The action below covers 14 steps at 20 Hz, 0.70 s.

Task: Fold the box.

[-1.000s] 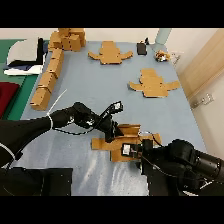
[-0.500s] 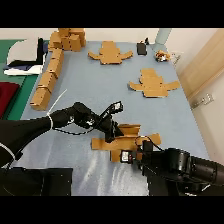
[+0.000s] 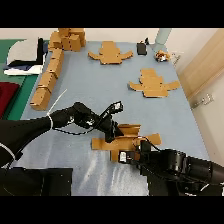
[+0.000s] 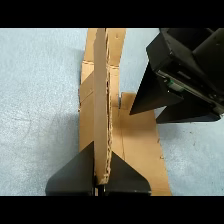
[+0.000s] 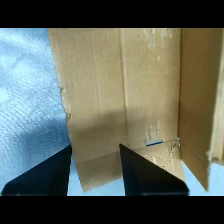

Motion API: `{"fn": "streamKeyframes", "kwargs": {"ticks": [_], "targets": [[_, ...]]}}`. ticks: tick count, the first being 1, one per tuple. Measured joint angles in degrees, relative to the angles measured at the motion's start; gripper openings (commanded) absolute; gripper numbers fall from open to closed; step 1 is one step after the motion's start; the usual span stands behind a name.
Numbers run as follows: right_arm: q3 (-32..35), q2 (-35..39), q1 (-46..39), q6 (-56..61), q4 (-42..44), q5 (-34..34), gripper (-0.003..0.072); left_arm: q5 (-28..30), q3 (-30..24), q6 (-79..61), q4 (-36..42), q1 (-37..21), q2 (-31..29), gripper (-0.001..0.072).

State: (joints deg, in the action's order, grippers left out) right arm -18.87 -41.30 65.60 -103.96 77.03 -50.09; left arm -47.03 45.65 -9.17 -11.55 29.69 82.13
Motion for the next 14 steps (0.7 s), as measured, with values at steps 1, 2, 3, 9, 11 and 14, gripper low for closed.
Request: {"fn": "streamKeyframes", "kwargs": {"ticks": [1, 2, 3, 9, 11, 14], "targets": [[0.00, -0.11, -0.02, 0.02, -0.26, 0.42, 0.0436, 0.00, 0.00, -0.02, 0.00, 0.00, 0.00, 0.0013], [-0.02, -0.11, 0.00, 0.02, -0.55, 0.76, 0.0436, 0.00, 0.00, -0.02, 0.00, 0.00, 0.00, 0.0013], [-0.17, -0.11, -0.02, 0.04, -0.81, 0.85, 0.0436, 0.02, 0.00, 0.00, 0.02, 0.00, 0.00, 0.0013], [-1.92, 2.08, -0.07, 1.62, -2.25, -0.37, 0.0442, 0.00, 0.00, 0.00, 0.02, 0.00, 0.00, 0.0013], [-2.16, 2.93, -0.24, 2.45, -3.19, -0.61, 0.0445, 0.00, 0.00, 0.00, 0.02, 0.00, 0.00, 0.0013], [-2.38, 3.48, -0.35, 3.54, -3.89, -0.81, 0.0446, 0.00, 0.00, 0.00, 0.02, 0.00, 0.00, 0.0013]]}}
